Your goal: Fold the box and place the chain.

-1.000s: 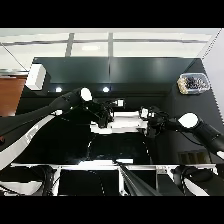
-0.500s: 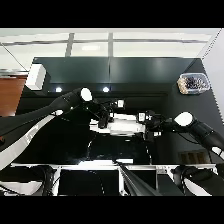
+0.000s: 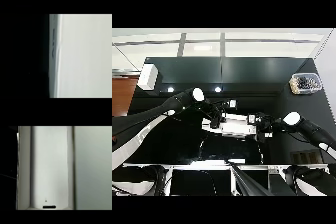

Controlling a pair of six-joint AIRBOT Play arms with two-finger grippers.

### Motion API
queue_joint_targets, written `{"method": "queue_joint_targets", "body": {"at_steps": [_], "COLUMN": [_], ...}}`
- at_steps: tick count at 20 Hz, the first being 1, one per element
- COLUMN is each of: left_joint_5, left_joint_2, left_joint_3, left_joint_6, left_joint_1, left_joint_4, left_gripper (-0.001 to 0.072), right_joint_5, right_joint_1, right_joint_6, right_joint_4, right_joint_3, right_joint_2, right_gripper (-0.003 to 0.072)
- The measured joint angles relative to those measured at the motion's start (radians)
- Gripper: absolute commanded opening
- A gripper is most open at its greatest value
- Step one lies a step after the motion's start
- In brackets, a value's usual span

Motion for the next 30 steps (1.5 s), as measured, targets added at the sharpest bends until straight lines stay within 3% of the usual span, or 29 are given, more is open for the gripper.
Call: {"method": "queue_joint_targets", "body": {"at_steps": [30], "left_joint_5": [-0.001], "left_joint_2": [0.000], "left_joint_3": [0.000], "left_joint_6": [-0.005], "left_joint_1": [0.000], "left_joint_4": [0.000], "left_gripper": [0.0026], "right_joint_5": [0.011], "right_joint_1": [-0.058], "right_joint_6": [-0.079], "right_joint_4": [0.037], "right_joint_3": [0.000], "right_joint_2": [-0.056], "right_gripper": [0.0707]}}
